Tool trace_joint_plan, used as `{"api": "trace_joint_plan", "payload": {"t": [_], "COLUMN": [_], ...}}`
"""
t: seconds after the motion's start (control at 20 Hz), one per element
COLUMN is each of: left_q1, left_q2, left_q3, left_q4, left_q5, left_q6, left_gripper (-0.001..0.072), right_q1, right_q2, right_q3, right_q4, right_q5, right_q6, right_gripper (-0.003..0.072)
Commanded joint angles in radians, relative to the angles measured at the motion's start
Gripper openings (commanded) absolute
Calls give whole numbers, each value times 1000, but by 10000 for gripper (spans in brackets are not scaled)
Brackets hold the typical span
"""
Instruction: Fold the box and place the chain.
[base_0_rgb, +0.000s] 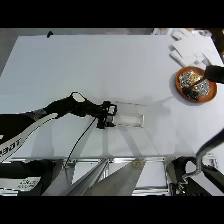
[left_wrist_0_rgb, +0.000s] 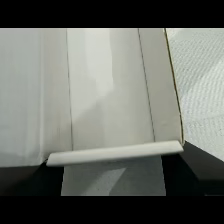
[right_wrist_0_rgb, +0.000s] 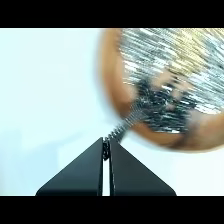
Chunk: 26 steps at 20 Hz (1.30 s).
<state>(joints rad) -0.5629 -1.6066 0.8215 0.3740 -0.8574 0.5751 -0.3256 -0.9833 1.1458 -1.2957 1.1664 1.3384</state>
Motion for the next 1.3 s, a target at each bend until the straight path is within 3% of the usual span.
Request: {"api": "trace_joint_plan", "payload": {"t": [0.0, 0.15, 0.4, 0.75, 0.95, 1.25], "left_q1": [0, 0, 0, 0, 0, 0], "left_q2": [0, 0, 0, 0, 0, 0], "left_q3": [1, 1, 1, 1, 1, 1], "left_q4": [0, 0, 0, 0, 0, 0], "left_q5": [0, 0, 0, 0, 0, 0], "left_q6": [0, 0, 0, 0, 0, 0], "left_gripper": [72, 72, 72, 72, 72, 72], "right_q1": [1, 50, 280, 461, 528, 639], "right_q2": [220, 353, 478, 513, 509, 441], "right_q3": [1, 1, 0, -1, -100, -337], "right_q4": [147, 175, 179, 310, 458, 428], "right_q5": [114, 184, 272, 267, 168, -35], "right_q6": [-39, -37, -25, 25, -7, -94], "right_gripper": [14, 14, 14, 14, 14, 14]}}
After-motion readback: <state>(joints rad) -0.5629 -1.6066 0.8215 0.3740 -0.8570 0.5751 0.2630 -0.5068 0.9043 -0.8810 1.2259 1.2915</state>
